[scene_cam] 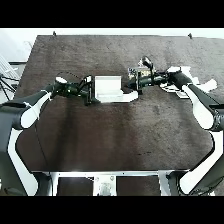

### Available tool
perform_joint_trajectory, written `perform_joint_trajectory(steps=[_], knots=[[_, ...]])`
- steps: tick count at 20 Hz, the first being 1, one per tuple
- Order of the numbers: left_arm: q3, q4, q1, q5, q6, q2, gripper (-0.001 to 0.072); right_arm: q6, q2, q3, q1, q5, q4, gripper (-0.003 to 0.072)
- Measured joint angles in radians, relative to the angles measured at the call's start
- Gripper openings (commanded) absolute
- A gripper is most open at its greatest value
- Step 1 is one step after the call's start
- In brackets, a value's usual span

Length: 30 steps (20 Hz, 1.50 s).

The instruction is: Fold the box and place the chain.

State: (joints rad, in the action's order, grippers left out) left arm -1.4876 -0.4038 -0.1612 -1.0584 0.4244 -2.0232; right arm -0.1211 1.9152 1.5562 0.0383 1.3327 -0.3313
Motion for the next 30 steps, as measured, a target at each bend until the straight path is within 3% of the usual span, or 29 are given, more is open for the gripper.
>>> perform_joint_trajectory(steps=[6,12,19,24,30], knots=[[0.000,0.000,0.000,0.000,0.000,0.000,0.0467,0.087,0.000,0.023,0.073,-0.155,0.047,0.0012],[0.000,0.000,0.000,-0.001,0.000,0.000,0.0467,0.262,0.087,0.161,0.097,-0.235,-0.090,0.0012],[0.000,-0.001,0.000,-0.002,-0.001,0.000,0.0467,0.379,0.164,0.236,0.128,-0.233,-0.279,0.0013],[0.000,0.000,0.000,-0.002,-0.001,0.000,0.0467,0.353,0.173,0.272,0.132,-0.224,-0.311,0.0013],[0.000,0.000,0.000,-0.002,-0.001,0.000,0.0467,0.313,0.070,0.289,0.106,-0.172,-0.313,0.0008]])
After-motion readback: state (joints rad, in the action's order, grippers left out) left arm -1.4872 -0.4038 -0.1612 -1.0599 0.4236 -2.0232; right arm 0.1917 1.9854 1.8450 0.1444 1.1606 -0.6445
